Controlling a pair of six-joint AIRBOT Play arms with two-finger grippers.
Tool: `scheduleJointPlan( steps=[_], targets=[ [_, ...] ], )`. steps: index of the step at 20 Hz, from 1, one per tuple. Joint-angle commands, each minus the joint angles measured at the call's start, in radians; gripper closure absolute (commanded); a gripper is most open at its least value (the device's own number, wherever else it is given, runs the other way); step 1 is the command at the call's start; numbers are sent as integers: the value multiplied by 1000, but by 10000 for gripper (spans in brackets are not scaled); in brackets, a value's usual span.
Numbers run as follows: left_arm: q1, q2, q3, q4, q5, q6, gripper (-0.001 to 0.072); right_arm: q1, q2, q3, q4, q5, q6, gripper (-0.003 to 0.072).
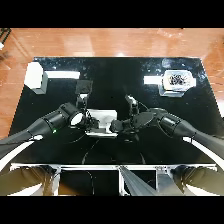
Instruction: Fold the box and place the chain.
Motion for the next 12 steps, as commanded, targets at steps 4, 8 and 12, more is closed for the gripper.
scheduleJointPlan(
  steps=[4, 8, 12],
  targets=[
    [0, 0, 0, 2, -6, 0, 695, 87, -27, 108, -435, -71, 375, 122],
    [0, 0, 0, 2, -2, 0, 695, 127, -51, 157, -518, -121, 474, 210],
    [0, 0, 0, 2, -1, 0, 695, 143, -89, 208, -544, -188, 509, 216]
  ],
)
